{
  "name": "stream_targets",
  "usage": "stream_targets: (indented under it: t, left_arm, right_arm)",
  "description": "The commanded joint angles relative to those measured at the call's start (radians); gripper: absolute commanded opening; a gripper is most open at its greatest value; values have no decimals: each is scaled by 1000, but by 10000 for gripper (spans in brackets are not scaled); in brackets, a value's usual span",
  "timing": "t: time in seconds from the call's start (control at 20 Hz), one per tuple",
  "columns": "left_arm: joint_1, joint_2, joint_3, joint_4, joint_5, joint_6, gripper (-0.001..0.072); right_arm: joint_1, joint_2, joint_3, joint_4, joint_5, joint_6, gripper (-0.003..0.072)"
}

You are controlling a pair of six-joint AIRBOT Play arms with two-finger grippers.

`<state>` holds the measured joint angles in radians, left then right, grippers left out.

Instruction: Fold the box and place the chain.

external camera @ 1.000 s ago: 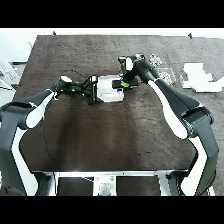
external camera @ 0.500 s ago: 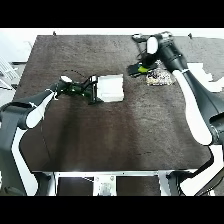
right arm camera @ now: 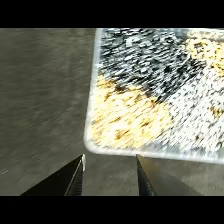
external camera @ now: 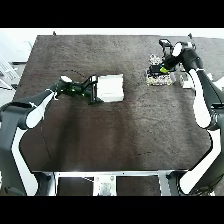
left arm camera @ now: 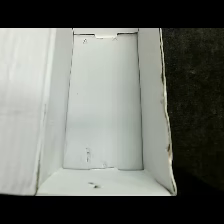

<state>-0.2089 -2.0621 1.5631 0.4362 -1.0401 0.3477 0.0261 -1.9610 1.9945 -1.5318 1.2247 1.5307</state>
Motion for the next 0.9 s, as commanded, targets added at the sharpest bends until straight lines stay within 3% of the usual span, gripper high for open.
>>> stream_targets:
  t: [0.0, 0.15, 0.3, 0.35, 0.4, 0.85]
  left_arm:
    - [0, 1, 0, 0, 0, 0, 412]
    - [0, 1, 0, 0, 0, 0, 412]
    - [0, 1, 0, 0, 0, 0, 412]
    - [0, 1, 0, 0, 0, 0, 412]
    - [0, 1, 0, 0, 0, 0, 412]
    - [0, 1, 0, 0, 0, 0, 412]
  right_arm:
    - [-32, -68, 0, 40, -52, -51, 386]
    - [-32, -106, 0, 42, -64, -51, 364]
    - [-31, -127, 0, 132, -65, -103, 268]
    - [-31, -128, 0, 136, -66, -103, 203]
    - [-31, -126, 3, 134, -63, -102, 10]
    - [-29, 85, 18, 48, -47, -84, 7]
